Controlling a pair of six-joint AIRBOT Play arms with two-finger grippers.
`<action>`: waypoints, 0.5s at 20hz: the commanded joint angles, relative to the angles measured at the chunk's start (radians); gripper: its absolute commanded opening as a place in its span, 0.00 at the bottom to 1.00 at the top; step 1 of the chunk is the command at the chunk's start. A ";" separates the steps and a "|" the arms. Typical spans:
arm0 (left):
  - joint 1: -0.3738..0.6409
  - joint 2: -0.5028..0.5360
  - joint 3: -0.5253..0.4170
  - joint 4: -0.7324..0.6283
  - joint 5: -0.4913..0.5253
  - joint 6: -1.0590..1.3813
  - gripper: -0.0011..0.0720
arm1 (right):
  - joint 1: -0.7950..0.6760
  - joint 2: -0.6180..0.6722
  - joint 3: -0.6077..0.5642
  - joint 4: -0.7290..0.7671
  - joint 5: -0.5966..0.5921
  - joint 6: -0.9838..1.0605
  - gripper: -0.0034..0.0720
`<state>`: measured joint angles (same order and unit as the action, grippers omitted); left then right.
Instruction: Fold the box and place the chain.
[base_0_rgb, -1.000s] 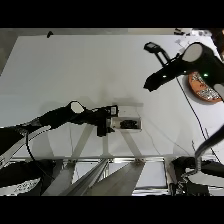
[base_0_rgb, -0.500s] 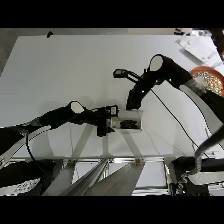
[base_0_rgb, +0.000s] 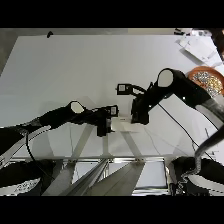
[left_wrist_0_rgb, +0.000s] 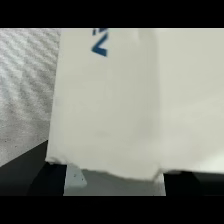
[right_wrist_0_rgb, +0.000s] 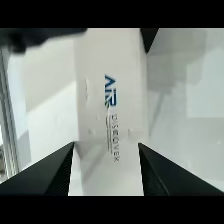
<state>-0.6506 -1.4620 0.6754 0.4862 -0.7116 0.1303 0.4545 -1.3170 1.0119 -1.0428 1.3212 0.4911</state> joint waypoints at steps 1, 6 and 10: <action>0.001 0.001 0.000 0.000 0.000 0.000 0.44 | 0.002 0.077 -0.084 -0.025 -0.064 -0.015 0.66; 0.001 0.000 0.000 0.000 0.000 0.000 0.44 | 0.002 0.177 -0.125 -0.023 -0.193 0.053 0.83; 0.001 0.000 0.000 0.000 0.000 0.000 0.44 | 0.025 0.182 -0.198 -0.050 -0.211 0.062 0.81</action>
